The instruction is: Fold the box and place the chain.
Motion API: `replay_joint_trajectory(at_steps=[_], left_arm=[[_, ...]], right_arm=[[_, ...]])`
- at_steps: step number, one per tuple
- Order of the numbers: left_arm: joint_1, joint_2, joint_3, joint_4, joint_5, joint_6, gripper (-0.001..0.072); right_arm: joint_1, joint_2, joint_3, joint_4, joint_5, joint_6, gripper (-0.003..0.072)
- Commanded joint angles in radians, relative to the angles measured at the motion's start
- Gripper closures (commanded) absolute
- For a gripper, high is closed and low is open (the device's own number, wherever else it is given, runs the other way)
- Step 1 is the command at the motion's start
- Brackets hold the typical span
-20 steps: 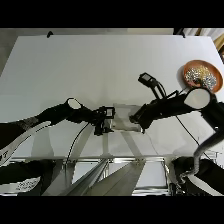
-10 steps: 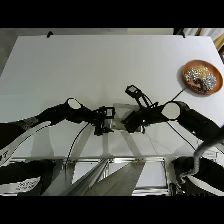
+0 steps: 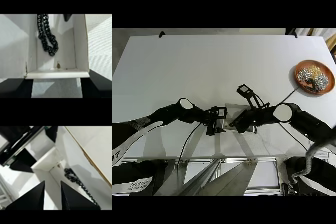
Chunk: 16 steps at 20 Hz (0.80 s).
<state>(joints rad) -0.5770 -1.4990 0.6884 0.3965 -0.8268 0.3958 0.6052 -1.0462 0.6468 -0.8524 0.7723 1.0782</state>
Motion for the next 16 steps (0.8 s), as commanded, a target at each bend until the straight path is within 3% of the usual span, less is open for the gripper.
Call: replay_joint_trajectory(at_steps=[1,5,7,9,13,16], left_arm=[[0.000,0.000,0.000,0.000,0.000,0.000,0.0679],[0.000,0.000,0.000,0.000,0.000,0.000,0.0679],[0.000,0.000,0.000,0.000,0.000,0.000,0.0679],[0.000,0.000,0.000,0.000,0.000,0.000,0.0679],[0.000,0.000,0.000,0.000,0.000,0.000,0.0679],[0.000,0.000,0.000,0.000,0.000,0.000,0.0679]], right_arm=[[-0.032,0.097,0.000,-0.102,0.105,0.085,0.0462],[-0.150,0.290,-0.001,-0.450,0.437,0.286,0.0462],[-0.180,0.360,-0.017,-0.502,0.516,0.332,0.0462],[-0.183,0.404,-0.086,-0.479,0.450,0.368,0.0463],[-0.183,0.374,-0.267,-0.452,0.288,0.392,0.0458],[-0.183,0.318,-0.289,-0.399,0.180,0.410,0.0456]])
